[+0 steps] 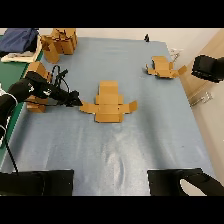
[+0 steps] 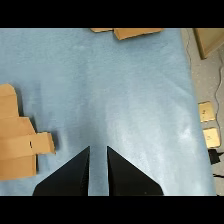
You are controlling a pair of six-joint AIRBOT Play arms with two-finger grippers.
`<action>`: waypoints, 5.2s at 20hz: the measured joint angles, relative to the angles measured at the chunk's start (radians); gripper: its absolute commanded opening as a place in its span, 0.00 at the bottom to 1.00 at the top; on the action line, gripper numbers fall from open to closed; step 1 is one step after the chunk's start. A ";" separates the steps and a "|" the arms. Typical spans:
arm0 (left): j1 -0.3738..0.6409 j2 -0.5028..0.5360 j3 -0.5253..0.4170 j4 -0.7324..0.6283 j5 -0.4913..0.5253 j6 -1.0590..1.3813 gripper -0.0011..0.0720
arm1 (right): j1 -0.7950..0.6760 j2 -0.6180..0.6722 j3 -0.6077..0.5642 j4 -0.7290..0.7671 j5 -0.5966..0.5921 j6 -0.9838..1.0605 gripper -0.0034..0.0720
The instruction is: Fold the box.
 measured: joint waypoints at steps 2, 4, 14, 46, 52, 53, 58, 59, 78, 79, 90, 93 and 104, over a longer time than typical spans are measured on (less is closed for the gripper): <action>0.000 0.000 0.001 0.002 0.003 0.001 0.55 | 0.000 0.000 -0.001 0.002 0.000 0.000 0.28; 0.000 0.000 0.001 0.003 0.003 0.003 0.84 | 0.000 0.000 -0.001 0.003 -0.001 0.000 0.28; 0.105 0.033 0.105 0.116 -0.059 -0.005 0.91 | 0.000 0.000 -0.001 0.005 -0.002 -0.023 0.28; -0.074 -0.488 0.625 -0.176 -0.060 -0.126 0.67 | 0.000 -0.056 -0.007 0.189 0.036 -0.228 0.28; -0.039 -0.565 0.641 -0.317 -0.153 -0.112 0.67 | 0.000 -0.057 -0.007 0.190 0.033 -0.228 0.28; -0.042 -0.570 0.642 -0.331 -0.153 -0.105 0.67 | 0.000 -0.057 -0.007 0.190 0.028 -0.228 0.28; -0.064 -0.584 0.642 -0.349 -0.127 -0.089 0.64 | 0.000 -0.057 -0.007 0.190 0.021 -0.228 0.28; -0.067 -0.585 0.642 -0.349 -0.119 -0.089 0.64 | 0.000 -0.057 -0.007 0.190 0.021 -0.228 0.28; -0.120 -0.603 0.642 -0.340 -0.043 -0.121 0.47 | 0.000 -0.057 -0.007 0.190 0.018 -0.229 0.28; -0.120 -0.603 0.642 -0.341 -0.042 -0.118 0.47 | 0.000 -0.057 -0.007 0.190 0.018 -0.229 0.28; -0.120 -0.625 0.642 -0.367 -0.087 -0.089 0.05 | 0.000 -0.057 -0.007 0.190 0.018 -0.228 0.28; -0.110 -0.628 0.642 -0.410 -0.111 -0.038 0.04 | 0.000 -0.057 -0.007 0.190 0.018 -0.228 0.28; -0.036 -0.629 0.642 -0.578 -0.298 0.444 0.04 | 0.002 -0.057 -0.036 0.211 0.065 -0.381 0.28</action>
